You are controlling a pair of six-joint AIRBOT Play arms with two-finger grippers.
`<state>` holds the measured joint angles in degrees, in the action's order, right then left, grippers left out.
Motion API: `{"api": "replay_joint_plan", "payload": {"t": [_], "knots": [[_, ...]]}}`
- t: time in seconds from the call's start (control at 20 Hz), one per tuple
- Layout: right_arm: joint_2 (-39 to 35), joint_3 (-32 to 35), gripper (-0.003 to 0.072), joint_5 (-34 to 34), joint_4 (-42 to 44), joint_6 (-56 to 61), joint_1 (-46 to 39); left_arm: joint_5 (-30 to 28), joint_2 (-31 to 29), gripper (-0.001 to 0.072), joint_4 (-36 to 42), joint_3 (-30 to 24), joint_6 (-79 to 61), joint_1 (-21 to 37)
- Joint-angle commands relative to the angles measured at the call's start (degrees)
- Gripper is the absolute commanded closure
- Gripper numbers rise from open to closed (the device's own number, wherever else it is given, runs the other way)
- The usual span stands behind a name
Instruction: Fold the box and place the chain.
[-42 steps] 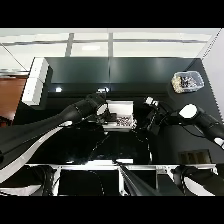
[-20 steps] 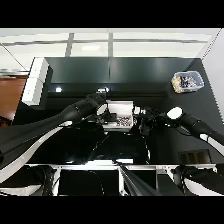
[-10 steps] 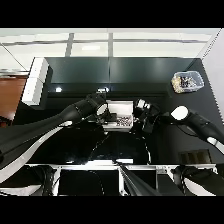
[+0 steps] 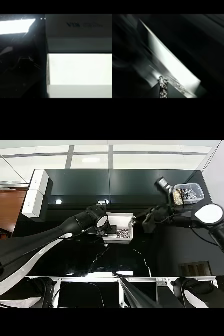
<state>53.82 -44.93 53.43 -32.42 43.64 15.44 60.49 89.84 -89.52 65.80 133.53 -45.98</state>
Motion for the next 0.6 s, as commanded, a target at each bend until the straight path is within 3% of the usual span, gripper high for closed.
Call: {"api": "replay_joint_plan", "payload": {"t": [0.0, 0.1, 0.2, 0.3, 0.55], "knots": [[1.01, -1.2, 0.0668, 1.16, 7.17, 3.93, 1.7, -0.02, 0.04, 0.0679, 0.0, 0.0, -0.02, 0.02], [3.61, -0.22, 0.0664, 0.07, 3.21, 6.58, 3.45, -0.02, 0.04, 0.0679, 0.0, 0.0, -0.02, 0.02], [5.66, -0.04, 0.0333, 0.13, 0.28, 8.61, 3.89, -0.02, 0.04, 0.0679, 0.02, 0.0, -0.02, 0.02], [5.33, -0.46, 0.0332, 0.98, -3.85, 8.83, 2.01, -0.02, 0.04, 0.0679, -0.02, 0.0, -0.02, 0.04], [0.09, -4.22, 0.0333, 13.03, -19.34, 11.98, -14.45, -0.02, 0.04, 0.0679, 0.02, 0.0, -0.02, 0.02]]}}
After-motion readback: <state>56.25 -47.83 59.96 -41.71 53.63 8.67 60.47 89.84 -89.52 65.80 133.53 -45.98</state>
